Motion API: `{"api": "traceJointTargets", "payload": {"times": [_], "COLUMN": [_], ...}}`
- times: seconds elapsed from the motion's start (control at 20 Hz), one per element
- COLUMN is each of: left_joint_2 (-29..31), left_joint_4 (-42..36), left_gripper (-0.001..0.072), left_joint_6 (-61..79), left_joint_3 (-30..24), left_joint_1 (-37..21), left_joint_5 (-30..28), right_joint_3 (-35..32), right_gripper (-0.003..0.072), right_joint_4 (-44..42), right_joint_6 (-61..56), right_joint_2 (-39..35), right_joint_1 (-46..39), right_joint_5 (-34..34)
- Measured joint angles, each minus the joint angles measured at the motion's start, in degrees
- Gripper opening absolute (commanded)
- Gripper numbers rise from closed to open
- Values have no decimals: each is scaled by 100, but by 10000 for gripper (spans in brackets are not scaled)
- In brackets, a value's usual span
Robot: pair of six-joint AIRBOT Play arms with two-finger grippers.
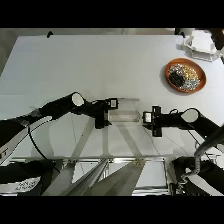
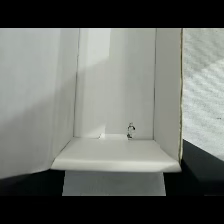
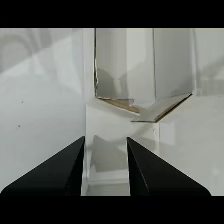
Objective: Fold the box and place the chain.
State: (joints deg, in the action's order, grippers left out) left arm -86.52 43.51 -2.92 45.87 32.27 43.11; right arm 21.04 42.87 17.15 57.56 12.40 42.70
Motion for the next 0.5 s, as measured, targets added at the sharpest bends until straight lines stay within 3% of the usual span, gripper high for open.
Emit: {"api": "traceJointTargets", "payload": {"times": [0.1,0.5], "left_joint_2": [0,0], "left_joint_4": [0,-2], "left_gripper": [272,272], "left_joint_6": [0,-2], "left_joint_3": [0,0], "left_joint_1": [0,0], "left_joint_5": [0,0], "right_joint_3": [0,63], "right_gripper": [244,241], "right_joint_4": [-166,-431], "right_joint_6": [120,271], "right_joint_2": [92,330], "right_joint_1": [-4,-4], "right_joint_5": [-129,-319]}}
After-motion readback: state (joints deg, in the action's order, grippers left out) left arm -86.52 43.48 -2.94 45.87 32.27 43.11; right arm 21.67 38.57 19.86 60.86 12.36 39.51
